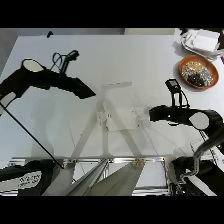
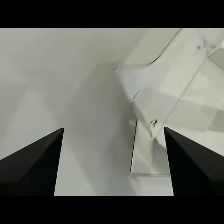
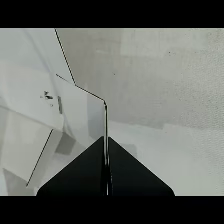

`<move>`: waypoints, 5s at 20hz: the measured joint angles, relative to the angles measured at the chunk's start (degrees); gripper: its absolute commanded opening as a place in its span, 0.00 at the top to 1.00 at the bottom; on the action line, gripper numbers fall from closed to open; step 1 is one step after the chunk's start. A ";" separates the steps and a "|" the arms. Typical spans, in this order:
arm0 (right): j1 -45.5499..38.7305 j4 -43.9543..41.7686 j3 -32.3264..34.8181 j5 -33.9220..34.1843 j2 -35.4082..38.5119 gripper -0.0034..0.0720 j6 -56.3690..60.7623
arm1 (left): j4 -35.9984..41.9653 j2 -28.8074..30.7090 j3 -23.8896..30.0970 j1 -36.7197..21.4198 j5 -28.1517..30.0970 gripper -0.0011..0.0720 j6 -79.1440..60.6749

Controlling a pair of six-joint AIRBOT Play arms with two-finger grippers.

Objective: Fold the box and place the chain.

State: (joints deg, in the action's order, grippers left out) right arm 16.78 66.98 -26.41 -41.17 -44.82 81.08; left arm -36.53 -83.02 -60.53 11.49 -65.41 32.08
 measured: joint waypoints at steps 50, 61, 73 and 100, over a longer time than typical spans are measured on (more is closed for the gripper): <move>0.02 4.57 -17.40 -32.98 0.17 0.42 -3.23 | 3.34 0.68 3.48 22.23 3.34 1.00 -22.18; 0.02 4.44 -17.44 -30.84 0.24 0.42 -7.61 | 7.04 5.92 16.44 22.88 20.04 0.98 -29.83; 0.02 4.20 -17.44 -30.16 0.24 0.42 -8.04 | 16.26 -0.55 16.90 22.82 20.09 0.98 -45.64; 0.02 4.20 -17.44 -30.42 0.24 0.42 -8.11 | 16.20 -6.49 13.20 22.73 15.67 0.97 -51.10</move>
State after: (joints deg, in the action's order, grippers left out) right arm 16.80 71.18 -43.86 -71.59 -44.58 72.97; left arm -20.34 -89.52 -47.33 34.22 -49.74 -19.03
